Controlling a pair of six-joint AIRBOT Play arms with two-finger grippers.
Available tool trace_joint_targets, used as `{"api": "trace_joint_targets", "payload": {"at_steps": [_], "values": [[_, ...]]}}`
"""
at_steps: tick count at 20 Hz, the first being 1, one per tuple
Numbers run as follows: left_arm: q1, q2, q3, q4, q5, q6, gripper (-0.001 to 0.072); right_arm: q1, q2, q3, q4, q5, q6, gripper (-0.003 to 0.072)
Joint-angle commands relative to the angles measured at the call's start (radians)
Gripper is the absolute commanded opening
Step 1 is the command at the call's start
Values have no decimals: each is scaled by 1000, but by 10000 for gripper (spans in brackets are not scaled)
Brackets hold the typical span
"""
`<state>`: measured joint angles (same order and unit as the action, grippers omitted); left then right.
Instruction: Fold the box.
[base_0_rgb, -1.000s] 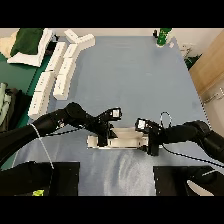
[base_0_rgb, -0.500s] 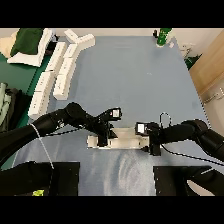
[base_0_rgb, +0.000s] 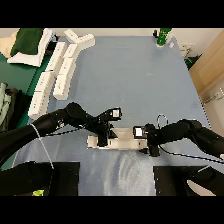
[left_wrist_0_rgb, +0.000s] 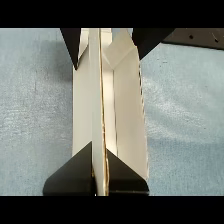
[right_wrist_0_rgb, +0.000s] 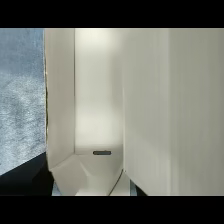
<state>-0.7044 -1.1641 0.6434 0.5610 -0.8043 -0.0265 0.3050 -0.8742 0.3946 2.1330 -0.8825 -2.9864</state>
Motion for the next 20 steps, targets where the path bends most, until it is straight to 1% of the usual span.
{"api": "trace_joint_targets", "payload": {"at_steps": [1, 5, 7, 16, 17, 18, 19, 20], "values": [[0, 0, 0, 0, 0, 0, 14, -16, -11, -13, 36, 5, -15, 649], [0, 0, 0, 0, 0, 0, 14, -27, -10, -22, 78, 19, -15, 650], [0, 0, 0, 0, 0, 0, 14, -27, -10, -26, 94, 45, -15, 650], [0, 0, 0, 0, 0, 0, 14, -27, -11, -60, 94, 56, -15, 649], [0, 0, 0, 0, 0, 0, 13, -27, -12, -60, 94, 56, -15, 617], [0, 0, 0, 0, 0, 0, 14, -24, -12, -60, 93, 56, -15, 536], [0, 0, 0, 0, 0, 0, 14, -24, -12, -61, 93, 56, -15, 484], [0, 0, 0, 0, 0, 0, 14, -24, -12, -65, 93, 57, -15, 483]]}}
